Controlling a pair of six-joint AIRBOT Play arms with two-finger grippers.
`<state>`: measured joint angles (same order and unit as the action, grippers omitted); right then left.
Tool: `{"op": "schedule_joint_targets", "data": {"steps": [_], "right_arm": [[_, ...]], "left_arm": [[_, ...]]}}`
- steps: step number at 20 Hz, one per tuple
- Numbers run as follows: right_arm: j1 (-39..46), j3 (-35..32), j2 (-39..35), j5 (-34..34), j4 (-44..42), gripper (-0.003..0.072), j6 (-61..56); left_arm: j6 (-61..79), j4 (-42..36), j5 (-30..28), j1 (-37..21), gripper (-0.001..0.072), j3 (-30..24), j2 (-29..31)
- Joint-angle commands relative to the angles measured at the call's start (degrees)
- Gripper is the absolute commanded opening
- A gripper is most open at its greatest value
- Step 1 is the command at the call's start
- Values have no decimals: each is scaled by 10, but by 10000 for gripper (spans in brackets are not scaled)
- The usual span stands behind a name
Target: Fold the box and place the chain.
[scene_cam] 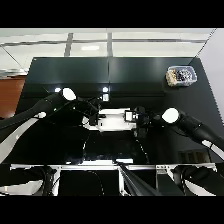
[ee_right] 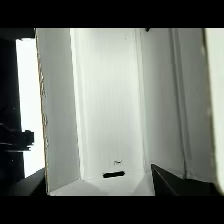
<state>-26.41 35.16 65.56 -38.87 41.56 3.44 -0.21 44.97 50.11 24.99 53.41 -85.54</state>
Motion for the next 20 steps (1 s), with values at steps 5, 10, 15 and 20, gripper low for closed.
{"op": "schedule_joint_targets", "data": {"steps": [5,10,15,20], "right_arm": [[17,11,-5,13,5,703,10],[36,11,1,25,-34,703,30],[53,11,8,15,-106,703,91],[53,11,53,-46,-160,703,129]], "left_arm": [[-2,-7,16,0,27,3,1],[-2,-7,14,0,27,3,1],[-2,-7,14,0,27,4,1],[-2,-7,14,0,27,10,1]]}}
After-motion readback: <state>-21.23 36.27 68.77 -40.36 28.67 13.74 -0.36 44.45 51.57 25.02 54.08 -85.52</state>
